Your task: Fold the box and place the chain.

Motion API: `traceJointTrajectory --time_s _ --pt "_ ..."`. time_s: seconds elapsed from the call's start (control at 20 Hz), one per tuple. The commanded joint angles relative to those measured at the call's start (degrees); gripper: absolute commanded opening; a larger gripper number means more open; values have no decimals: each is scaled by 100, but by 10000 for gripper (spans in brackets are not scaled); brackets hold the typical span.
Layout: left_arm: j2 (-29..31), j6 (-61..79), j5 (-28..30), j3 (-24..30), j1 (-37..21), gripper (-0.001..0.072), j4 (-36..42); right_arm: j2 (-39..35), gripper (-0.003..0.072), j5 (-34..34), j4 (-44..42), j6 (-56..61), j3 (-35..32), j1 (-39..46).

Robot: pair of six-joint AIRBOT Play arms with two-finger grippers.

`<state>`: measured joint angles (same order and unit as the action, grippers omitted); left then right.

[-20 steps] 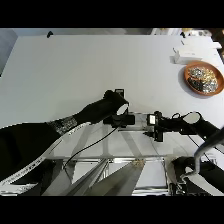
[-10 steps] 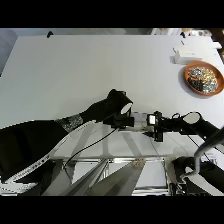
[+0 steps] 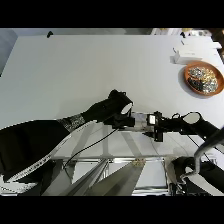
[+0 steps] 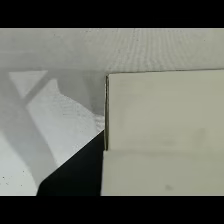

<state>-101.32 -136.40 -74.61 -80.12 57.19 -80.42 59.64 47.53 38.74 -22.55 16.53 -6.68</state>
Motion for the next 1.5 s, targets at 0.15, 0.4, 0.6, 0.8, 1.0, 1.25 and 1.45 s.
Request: traceJointTrajectory --time_s 0.15,0.4,0.6,0.8,1.0,1.25,1.45 --pt "-4 -9 48 -2 7 171 -55 0 408 -2 2 -2 7 0" --pt "-35 -9 166 -2 33 163 -70 0 408 -2 2 -2 7 0" --pt "-170 -9 166 -2 149 130 -61 0 408 -2 2 -2 7 2" --pt "-175 -9 63 -2 146 3 -63 0 408 -7 2 -2 7 0" --pt "-173 -7 44 -2 146 13 -61 0 408 -7 2 -2 7 2" --pt "52 120 -133 -2 17 331 -42 0 408 -13 2 -2 7 0" --pt "463 739 -345 -2 -181 331 17 0 408 -11 2 -2 7 0"
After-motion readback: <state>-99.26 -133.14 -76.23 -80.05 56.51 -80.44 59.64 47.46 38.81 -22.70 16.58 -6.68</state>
